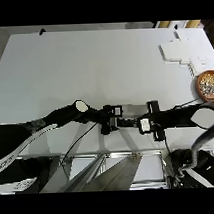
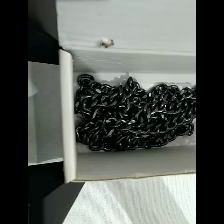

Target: Fold the box and place the chain.

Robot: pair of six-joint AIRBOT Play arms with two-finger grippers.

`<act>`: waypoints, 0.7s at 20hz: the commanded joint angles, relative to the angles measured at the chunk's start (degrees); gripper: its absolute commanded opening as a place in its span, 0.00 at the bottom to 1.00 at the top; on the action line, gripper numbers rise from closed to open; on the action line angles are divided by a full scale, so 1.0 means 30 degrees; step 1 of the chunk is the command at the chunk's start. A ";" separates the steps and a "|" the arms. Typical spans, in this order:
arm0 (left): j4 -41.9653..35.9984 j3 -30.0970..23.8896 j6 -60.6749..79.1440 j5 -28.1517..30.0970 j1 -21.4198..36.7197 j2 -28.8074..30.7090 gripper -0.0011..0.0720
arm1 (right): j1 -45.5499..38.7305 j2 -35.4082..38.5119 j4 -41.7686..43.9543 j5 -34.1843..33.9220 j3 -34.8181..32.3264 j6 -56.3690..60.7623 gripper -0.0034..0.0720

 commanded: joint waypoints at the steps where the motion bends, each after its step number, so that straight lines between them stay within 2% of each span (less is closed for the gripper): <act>1: 0.0007 0.0015 0.0007 0.0007 -0.0007 0.0015 0.41 | 0.1435 -0.1093 0.0364 -0.1384 -0.0474 0.0051 0.07; 4: 0.0007 0.0015 0.0007 0.0007 -0.0007 0.0015 0.41 | 0.1974 -0.2492 0.0590 -0.2674 -0.0488 0.0444 0.07; 5: 0.0007 0.0015 0.0007 0.0007 -0.0007 0.0015 0.41 | 0.2164 -0.2943 0.0860 -0.3045 -0.0488 0.0466 0.13; 7: 0.0007 0.0015 0.0007 0.0007 -0.0007 0.0015 0.41 | 0.2623 -0.3905 0.1304 -0.3628 -0.0488 0.0466 0.16; 9: 0.0007 0.0015 0.0007 0.0007 -0.0007 0.0015 0.41 | 0.3249 -0.4277 0.1421 -0.4677 -0.0488 0.0466 0.28; 10: 0.0007 0.0015 0.0007 0.0007 -0.0007 0.0015 0.41 | 0.3439 -0.4175 0.1413 -0.5115 -0.0430 0.0466 0.29; 12: 0.0007 0.0015 0.0007 0.0007 -0.0007 0.0015 0.41 | 0.3446 -0.3781 0.0619 -0.4860 0.0095 0.0466 0.29; 14: 0.0007 0.0015 0.0015 0.0007 -0.0007 0.0015 0.41 | 0.3126 -0.2973 -0.2025 -0.3497 0.0714 0.0466 0.29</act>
